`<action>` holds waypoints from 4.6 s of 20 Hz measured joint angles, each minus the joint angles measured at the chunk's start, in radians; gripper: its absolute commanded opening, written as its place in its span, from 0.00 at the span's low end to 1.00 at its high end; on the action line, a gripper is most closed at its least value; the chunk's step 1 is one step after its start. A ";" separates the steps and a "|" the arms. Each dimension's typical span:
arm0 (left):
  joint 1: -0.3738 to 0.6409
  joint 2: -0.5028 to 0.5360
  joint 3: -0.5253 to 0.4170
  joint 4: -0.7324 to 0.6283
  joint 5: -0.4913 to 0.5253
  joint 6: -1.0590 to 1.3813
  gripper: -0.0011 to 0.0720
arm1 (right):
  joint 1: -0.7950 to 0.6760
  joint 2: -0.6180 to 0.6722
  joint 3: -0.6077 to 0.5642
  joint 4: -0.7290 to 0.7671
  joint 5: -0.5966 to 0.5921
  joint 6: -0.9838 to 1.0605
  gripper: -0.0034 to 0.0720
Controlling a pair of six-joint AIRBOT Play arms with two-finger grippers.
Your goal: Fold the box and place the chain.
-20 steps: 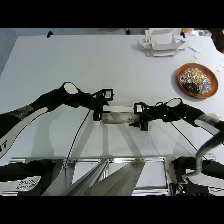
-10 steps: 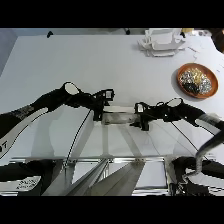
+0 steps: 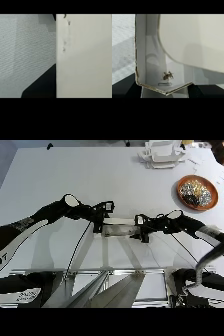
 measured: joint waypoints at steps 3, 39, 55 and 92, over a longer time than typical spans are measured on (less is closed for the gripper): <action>0.000 0.000 0.000 0.000 0.000 0.000 0.03 | 0.000 0.000 0.000 0.000 0.000 0.000 0.53; -0.248 0.306 -0.002 0.365 0.089 -0.742 0.01 | -0.001 0.000 -0.001 0.000 -0.001 0.001 0.53; -0.255 0.171 -0.002 0.416 0.409 -1.140 0.02 | -0.001 0.000 -0.001 0.000 -0.001 0.000 0.53; -0.110 0.185 -0.128 0.335 0.041 -0.381 0.21 | -0.001 0.000 -0.001 0.000 -0.001 0.000 0.53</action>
